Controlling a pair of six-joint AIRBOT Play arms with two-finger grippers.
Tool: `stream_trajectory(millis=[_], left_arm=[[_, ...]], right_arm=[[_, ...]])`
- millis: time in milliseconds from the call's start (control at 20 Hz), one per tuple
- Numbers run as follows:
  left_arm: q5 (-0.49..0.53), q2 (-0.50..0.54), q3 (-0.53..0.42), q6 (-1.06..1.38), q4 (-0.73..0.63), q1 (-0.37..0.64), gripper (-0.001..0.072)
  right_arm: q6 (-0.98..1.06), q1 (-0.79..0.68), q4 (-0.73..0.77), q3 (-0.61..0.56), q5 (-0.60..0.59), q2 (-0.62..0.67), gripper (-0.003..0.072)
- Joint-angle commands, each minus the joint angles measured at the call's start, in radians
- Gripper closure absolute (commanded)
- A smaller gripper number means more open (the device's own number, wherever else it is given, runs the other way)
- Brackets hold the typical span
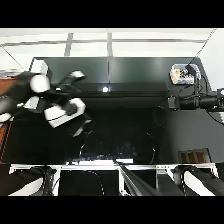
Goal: Fold the box and place the chain.
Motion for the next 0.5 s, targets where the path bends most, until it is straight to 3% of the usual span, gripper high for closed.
stream_trajectory(millis=[0,100,250,450], left_arm=[[-0.038,0.169,-0.186,-0.069,0.042,0.307,0.0435],[-0.039,0.208,-0.252,-0.073,0.025,0.501,0.0435],[-0.008,0.211,-0.266,-0.073,0.02,0.727,0.0434],[0.146,0.211,-0.264,-0.056,0.002,0.903,0.0434]], right_arm=[[-0.008,0.0,-0.006,-0.003,0.002,0.001,0.0675],[-0.014,0.0,-0.011,-0.004,-0.002,0.001,0.0674],[-0.014,0.0,-0.018,-0.004,-0.018,0.0,0.0675],[-0.013,0.0,-0.018,-0.004,-0.05,0.0,0.0675]])
